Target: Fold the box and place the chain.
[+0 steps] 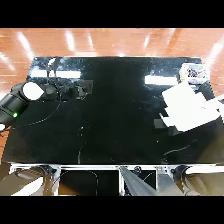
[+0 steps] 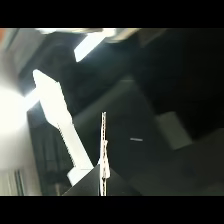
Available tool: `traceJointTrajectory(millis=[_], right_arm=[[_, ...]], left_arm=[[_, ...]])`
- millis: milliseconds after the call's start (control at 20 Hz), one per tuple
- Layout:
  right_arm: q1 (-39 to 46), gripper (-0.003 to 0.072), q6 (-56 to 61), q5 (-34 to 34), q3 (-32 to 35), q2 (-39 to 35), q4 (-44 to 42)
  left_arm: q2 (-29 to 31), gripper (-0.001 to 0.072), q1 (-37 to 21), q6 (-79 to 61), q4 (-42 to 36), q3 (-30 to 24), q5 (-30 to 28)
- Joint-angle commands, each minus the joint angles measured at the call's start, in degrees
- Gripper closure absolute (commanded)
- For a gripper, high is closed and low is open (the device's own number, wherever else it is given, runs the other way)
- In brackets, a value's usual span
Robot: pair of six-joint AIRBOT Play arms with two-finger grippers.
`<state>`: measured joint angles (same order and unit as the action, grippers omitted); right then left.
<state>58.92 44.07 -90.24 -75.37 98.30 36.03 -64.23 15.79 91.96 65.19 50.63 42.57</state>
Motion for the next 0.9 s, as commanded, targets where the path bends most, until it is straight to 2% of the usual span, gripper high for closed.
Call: traceJointTrajectory(millis=[0,150,250,400,500,650,850], right_arm=[[-8.0,0.0652,1.6,0.5,6.2,-6.2,-4.9],[-17.3,0.0652,4.3,6.4,16.7,-16.9,-11.2],[-24.0,0.0652,6.9,14.9,24.7,-25.5,-12.1],[-34.8,0.0651,19.1,31.4,36.9,-38.2,-12.9],[-42.9,0.0652,23.6,37.3,43.2,-44.8,-13.7],[-58.2,0.0651,32.5,48.0,48.7,-49.4,-13.5],[-81.3,0.0651,41.9,70.7,50.1,-49.5,-13.0]], left_arm=[[0.0,0.0087,-0.1,0.0,-1.1,0.0,2.8],[0.0,0.0087,-0.1,0.0,-1.3,0.1,7.4],[0.3,0.0087,-0.1,-0.4,-1.3,0.1,10.2],[1.7,0.0087,-0.1,-2.7,-1.3,0.0,15.0],[3.8,0.0087,0.0,-3.9,-1.4,-0.5,17.2],[9.6,0.0087,0.0,-4.6,-2.3,-3.8,17.1],[19.1,0.0087,0.0,-4.6,-5.9,-11.7,15.6]])
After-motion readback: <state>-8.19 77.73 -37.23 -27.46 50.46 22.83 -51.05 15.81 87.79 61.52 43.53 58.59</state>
